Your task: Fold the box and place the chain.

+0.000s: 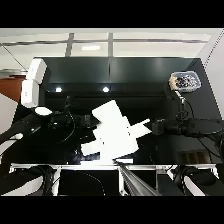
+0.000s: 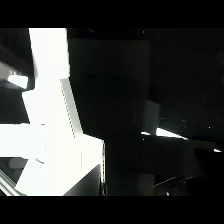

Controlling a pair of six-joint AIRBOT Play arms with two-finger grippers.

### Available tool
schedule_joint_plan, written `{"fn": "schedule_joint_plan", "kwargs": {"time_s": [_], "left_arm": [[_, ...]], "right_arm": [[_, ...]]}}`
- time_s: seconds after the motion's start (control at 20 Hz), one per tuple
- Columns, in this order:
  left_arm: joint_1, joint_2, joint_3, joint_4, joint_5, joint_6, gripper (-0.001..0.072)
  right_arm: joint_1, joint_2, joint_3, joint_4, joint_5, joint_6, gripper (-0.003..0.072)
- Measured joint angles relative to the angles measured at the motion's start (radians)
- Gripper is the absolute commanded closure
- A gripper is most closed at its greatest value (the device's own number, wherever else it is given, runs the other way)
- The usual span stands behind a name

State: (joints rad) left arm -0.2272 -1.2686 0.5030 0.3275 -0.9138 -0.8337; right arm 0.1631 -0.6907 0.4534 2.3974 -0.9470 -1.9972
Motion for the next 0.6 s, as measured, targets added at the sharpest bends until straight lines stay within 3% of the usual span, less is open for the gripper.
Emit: {"fn": "schedule_joint_plan", "kwargs": {"time_s": [0.45,0.6], "left_arm": [[0.006,-0.213,0.000,-0.285,-0.318,0.565,0.0028],[0.003,-0.233,0.003,-0.284,-0.370,0.644,0.0131]], "right_arm": [[0.003,0.002,-0.002,0.000,-0.002,0.003,0.0665],[0.003,0.002,-0.002,-0.001,-0.002,0.003,0.0665]]}}
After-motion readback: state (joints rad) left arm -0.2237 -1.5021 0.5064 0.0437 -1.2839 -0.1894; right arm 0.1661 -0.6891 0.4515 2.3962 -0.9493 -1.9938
